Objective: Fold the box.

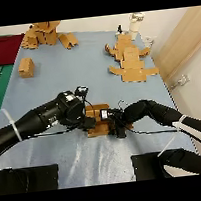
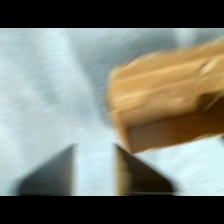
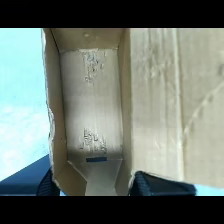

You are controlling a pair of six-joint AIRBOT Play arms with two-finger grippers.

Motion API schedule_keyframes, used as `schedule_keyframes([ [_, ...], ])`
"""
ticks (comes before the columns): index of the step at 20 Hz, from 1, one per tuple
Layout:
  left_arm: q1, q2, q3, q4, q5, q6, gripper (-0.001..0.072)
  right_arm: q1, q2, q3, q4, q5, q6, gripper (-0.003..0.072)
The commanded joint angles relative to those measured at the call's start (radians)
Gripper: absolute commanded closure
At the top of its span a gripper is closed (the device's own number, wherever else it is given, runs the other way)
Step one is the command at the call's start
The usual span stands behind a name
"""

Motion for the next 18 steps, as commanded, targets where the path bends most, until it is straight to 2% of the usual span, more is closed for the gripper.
schedule_keyframes([
  [1,0.009,0.049,-0.014,0.106,-0.196,0.152,0.0629,0.000,0.000,0.000,0.000,-0.001,0.000,0.0177],
  [2,0.010,0.077,-0.046,0.140,-0.222,0.195,0.0699,0.000,0.000,0.000,0.000,-0.001,0.000,0.0177],
  [4,0.043,0.169,-0.160,0.106,-0.202,0.311,0.0699,0.000,0.000,0.000,0.000,-0.001,0.000,0.0177],
  [5,0.088,0.224,-0.231,0.028,-0.183,0.415,0.0699,0.000,0.000,0.000,0.000,-0.001,0.000,0.0178],
  [7,0.219,0.337,-0.383,-0.298,-0.141,0.943,0.0699,0.000,0.000,0.000,0.000,-0.001,0.000,0.0177],
  [9,0.349,0.394,-0.488,-0.592,0.014,1.385,0.0698,0.000,0.000,0.000,0.000,-0.001,0.000,0.0177],
  [10,0.381,0.390,-0.512,-0.668,0.101,1.545,0.0697,0.000,0.000,0.000,0.000,-0.001,0.000,0.0177],
  [12,0.376,0.363,-0.538,-0.708,0.279,1.760,0.0696,0.000,0.000,0.000,0.000,-0.001,0.000,0.0177],
  [14,0.325,0.309,-0.544,-0.706,0.385,1.981,0.0688,0.000,0.000,0.000,0.000,-0.001,0.000,0.0178],
  [16,0.268,0.238,-0.544,-0.741,0.499,2.052,0.0025,0.000,0.000,0.000,0.000,-0.001,0.000,0.0178],
  [18,0.265,0.176,-0.544,-0.750,0.568,2.065,0.0028,0.000,0.000,0.000,0.000,-0.001,0.000,0.0178],
])
